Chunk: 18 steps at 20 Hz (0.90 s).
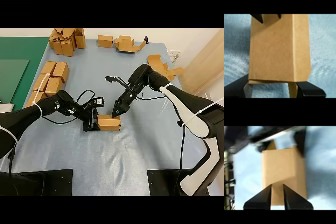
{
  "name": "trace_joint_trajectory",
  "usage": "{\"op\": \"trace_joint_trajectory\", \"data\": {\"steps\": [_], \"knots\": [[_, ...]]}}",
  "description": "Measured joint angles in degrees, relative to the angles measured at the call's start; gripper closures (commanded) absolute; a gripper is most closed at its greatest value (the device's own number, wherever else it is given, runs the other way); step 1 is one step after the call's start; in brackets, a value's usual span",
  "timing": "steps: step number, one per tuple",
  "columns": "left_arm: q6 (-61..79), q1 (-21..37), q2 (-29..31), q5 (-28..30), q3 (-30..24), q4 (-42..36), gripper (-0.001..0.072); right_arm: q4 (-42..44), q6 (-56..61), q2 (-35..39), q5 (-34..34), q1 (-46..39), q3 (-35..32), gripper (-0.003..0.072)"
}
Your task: Fold the box.
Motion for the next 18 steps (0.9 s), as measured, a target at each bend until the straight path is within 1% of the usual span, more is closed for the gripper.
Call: {"op": "trace_joint_trajectory", "data": {"steps": [6,12,14,18], "knots": [[-0.2,0.0,0.0,0.0,0.0,0.0,0.0362,-4.2,-0.2,4.5,2.1,2.5,0.0,0.0467],[-0.2,0.0,0.0,0.0,0.0,0.0,0.0362,-6.1,0.0,6.8,1.6,5.7,-0.1,0.047],[-0.2,0.0,0.0,0.0,0.0,0.0,0.0362,-7.7,0.7,7.0,2.2,6.3,-0.3,0.0529],[-0.3,0.0,0.0,0.0,0.0,0.0,0.0363,-11.4,3.7,7.2,3.9,7.0,-1.1,0.053]]}}
